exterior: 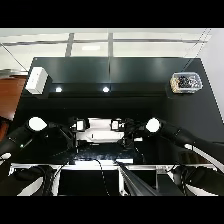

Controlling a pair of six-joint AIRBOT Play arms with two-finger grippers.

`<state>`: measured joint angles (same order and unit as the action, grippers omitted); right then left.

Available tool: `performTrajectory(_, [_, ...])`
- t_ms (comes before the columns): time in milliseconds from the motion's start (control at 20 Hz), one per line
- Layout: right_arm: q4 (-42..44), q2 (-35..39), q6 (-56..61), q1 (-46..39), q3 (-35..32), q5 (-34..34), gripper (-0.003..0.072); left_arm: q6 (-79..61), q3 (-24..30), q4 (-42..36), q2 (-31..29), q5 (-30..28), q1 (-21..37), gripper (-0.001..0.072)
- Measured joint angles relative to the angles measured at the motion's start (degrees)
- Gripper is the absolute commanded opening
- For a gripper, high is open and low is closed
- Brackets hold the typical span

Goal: Fold the box and place the chain.

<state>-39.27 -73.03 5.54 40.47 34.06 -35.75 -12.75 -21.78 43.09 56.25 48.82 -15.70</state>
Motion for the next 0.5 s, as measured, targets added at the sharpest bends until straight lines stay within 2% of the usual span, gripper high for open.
performTrajectory(50, [0.0,0.0,0.0,0.0,0.0,0.0,0.0464,-0.1,0.0,0.0,0.2,-0.3,-0.6,0.0574])
performTrajectory(100, [0.0,0.0,0.0,0.0,0.0,0.0,0.0464,-0.4,0.0,0.0,0.6,-0.4,-1.1,0.0548])
performTrajectory(200, [0.0,0.0,0.0,0.0,0.0,0.0,0.0464,-0.6,0.0,0.0,1.1,-1.4,-1.6,0.0543])
performTrajectory(300, [0.0,0.0,0.0,0.0,0.0,0.0,0.0464,-0.6,-0.2,0.2,1.4,-1.6,-1.9,0.0451])
performTrajectory(400, [0.0,0.0,0.0,0.0,0.0,0.0,0.0464,-0.6,-0.5,0.5,1.6,-1.7,-2.0,0.0450])
performTrajectory(450, [0.0,0.0,0.0,0.0,0.0,0.0,0.0464,-0.5,-0.7,0.8,1.6,-1.7,-2.1,0.0405])
performTrajectory(500, [0.0,0.0,0.0,0.0,0.0,0.0,0.0465,0.1,-0.9,1.1,1.7,-1.7,-2.1,0.0288])
